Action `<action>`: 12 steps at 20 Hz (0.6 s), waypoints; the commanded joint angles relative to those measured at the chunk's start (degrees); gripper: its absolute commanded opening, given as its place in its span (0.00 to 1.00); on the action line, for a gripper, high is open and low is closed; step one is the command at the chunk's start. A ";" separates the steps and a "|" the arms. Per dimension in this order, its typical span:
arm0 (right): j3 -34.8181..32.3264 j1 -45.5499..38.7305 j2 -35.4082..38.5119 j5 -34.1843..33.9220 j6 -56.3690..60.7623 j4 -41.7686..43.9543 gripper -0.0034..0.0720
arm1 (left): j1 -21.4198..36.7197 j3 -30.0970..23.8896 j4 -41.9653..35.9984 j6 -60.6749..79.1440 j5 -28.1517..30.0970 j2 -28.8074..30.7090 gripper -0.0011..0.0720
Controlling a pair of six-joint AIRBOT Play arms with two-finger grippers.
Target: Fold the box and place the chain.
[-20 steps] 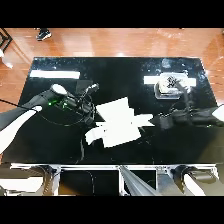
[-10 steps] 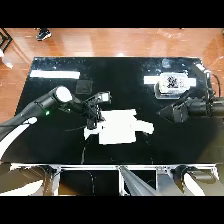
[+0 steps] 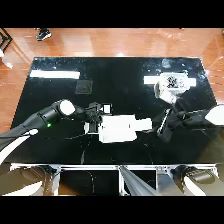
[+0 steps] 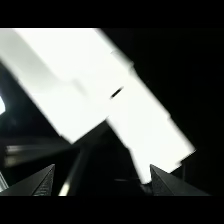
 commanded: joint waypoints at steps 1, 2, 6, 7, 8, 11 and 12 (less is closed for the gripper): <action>-5.68 3.13 -0.02 -5.27 -4.96 -1.49 0.98 | -0.20 -0.42 -0.02 0.24 0.24 -1.95 0.05; -6.05 3.13 -0.02 -5.33 -4.96 -1.49 0.98 | -0.20 -0.42 -0.04 1.97 0.02 -2.47 0.05; -6.54 3.17 -0.02 -5.22 -8.46 -1.44 0.98 | -0.20 -0.39 0.20 4.02 0.37 -2.75 0.05; -7.21 3.17 -0.04 -5.62 -10.47 -1.29 0.98 | -0.20 -0.39 0.17 4.02 0.37 -2.75 0.05; -7.98 3.17 -0.31 -5.99 -11.67 -1.03 0.98 | -0.20 -0.39 0.20 4.04 0.33 -2.75 0.05; -10.36 4.31 -0.61 -8.28 -14.84 -0.81 0.98 | -0.20 -0.35 0.17 5.88 -1.68 -2.71 0.05; -10.73 5.53 -0.61 -8.90 -15.21 -0.81 0.98 | -0.20 -0.33 0.15 7.76 -3.76 -2.69 0.05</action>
